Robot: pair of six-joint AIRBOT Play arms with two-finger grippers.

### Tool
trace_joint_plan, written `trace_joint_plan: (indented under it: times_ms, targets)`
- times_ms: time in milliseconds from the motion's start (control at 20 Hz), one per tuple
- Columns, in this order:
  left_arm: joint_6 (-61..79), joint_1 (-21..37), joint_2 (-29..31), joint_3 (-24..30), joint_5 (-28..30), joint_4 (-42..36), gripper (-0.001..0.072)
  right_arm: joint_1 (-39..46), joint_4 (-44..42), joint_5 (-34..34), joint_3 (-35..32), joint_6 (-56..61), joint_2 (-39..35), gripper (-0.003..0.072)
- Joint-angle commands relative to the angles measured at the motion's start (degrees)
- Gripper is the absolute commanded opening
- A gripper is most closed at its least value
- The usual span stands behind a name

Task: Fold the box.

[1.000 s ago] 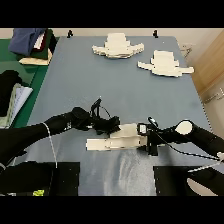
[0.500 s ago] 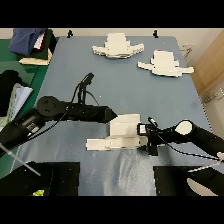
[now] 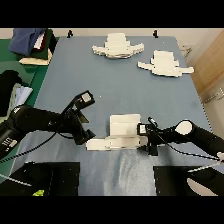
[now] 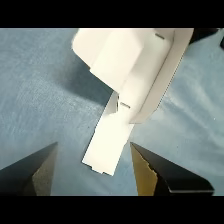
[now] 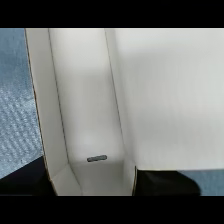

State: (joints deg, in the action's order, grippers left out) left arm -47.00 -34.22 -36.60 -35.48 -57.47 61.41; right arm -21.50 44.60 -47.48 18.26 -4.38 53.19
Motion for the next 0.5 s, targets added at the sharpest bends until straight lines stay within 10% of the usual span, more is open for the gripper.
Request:
trace_joint_plan:
  times_ms: [0,450]
  targets:
    - [20.7,1.8,0.4,5.5,2.6,-4.7,0.0702,0.0,0.0,0.0,0.0,0.0,0.0,0.0520]
    - [38.8,-4.5,-11.1,14.1,16.6,-19.0,0.0701,0.0,0.0,0.0,0.0,0.0,0.0,0.0520]
